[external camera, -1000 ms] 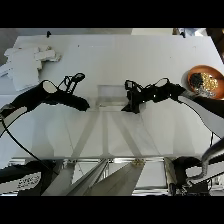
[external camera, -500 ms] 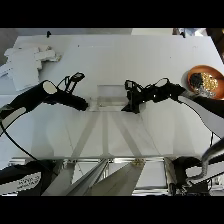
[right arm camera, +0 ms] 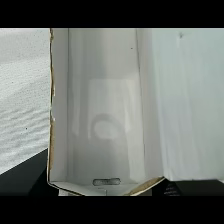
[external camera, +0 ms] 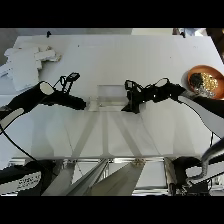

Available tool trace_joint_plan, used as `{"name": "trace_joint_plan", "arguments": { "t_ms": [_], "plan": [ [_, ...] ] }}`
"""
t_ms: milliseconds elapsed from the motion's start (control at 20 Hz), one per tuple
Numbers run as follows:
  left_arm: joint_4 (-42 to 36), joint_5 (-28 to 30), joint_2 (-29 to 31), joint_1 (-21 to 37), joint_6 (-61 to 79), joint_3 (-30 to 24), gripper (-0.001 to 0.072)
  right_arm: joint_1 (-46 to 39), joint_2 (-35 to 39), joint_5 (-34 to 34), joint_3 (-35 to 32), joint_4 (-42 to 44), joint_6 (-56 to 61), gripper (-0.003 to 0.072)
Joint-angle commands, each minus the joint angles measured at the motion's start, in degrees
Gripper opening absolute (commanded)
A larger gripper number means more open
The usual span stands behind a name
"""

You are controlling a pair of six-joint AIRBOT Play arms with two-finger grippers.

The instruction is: Fold the box and place the chain.

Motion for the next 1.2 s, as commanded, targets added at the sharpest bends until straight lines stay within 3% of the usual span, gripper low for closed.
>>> {"name": "trace_joint_plan", "arguments": {
  "t_ms": [0,500,550,650,1050,1100,1150],
  "plan": [
    [-2.80,0.63,-0.39,-1.57,1.18,-0.26,0.0006,0.04,0.04,0.02,0.04,0.00,0.00,0.0435],
    [-5.20,0.87,-0.90,-1.84,1.14,-0.26,0.0017,0.04,0.04,0.02,0.04,0.00,0.00,0.0435],
    [-6.45,0.90,-0.83,-1.77,1.22,-0.26,0.0036,0.04,0.04,0.02,0.04,0.00,0.00,0.0435],
    [-8.96,0.85,-0.74,-1.75,2.60,-0.26,0.0164,0.04,0.04,0.02,0.04,0.00,0.00,0.0435],
    [-14.23,-0.15,-0.76,0.26,6.27,-0.26,0.0165,0.04,0.04,0.02,0.04,0.00,-0.02,0.0435],
    [-15.78,-1.03,-0.79,1.20,6.49,-0.26,0.0180,0.04,0.04,0.02,0.04,0.00,0.00,0.0435],
    [-18.36,-2.25,-0.79,2.16,8.09,-0.26,0.0278,0.04,0.04,0.02,0.04,0.00,0.00,0.0435]
  ]
}}
